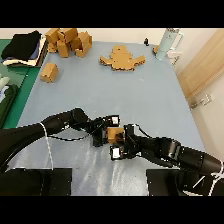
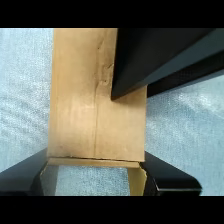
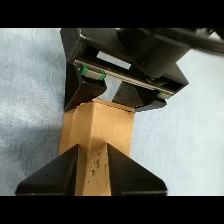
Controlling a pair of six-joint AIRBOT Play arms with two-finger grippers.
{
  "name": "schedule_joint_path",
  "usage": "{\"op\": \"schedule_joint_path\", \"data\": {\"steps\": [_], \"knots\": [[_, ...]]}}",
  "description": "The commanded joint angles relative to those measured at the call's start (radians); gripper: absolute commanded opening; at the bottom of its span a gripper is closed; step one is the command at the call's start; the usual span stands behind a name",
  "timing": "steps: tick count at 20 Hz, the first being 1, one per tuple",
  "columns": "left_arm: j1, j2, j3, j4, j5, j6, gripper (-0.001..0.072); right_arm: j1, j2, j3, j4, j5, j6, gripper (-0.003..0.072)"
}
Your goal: Fold the box.
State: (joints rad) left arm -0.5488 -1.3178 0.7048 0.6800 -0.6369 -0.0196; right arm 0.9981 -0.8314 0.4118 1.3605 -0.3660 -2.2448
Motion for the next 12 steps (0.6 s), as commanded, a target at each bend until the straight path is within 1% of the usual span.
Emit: {"op": "schedule_joint_path", "data": {"steps": [1, 2, 7, 11, 12], "knots": [[0.000, 0.000, 0.000, 0.000, 0.000, 0.001, 0.0466, 0.001, 0.021, 0.000, 0.010, -0.004, 0.001, 0.0507], [0.000, 0.000, 0.000, 0.000, 0.000, 0.001, 0.0466, 0.001, 0.021, 0.000, 0.017, -0.013, 0.002, 0.0549], [0.000, 0.000, 0.000, 0.000, 0.000, 0.001, 0.0466, 0.000, -0.022, 0.000, 0.019, 0.005, 0.003, 0.0548], [0.000, 0.000, 0.000, 0.000, 0.000, 0.001, 0.0466, -0.003, -0.026, 0.000, 0.004, 0.021, 0.003, 0.0548], [0.000, 0.000, 0.000, 0.000, 0.000, 0.001, 0.0466, -0.008, -0.026, 0.000, 0.003, 0.021, 0.003, 0.0537]]}}
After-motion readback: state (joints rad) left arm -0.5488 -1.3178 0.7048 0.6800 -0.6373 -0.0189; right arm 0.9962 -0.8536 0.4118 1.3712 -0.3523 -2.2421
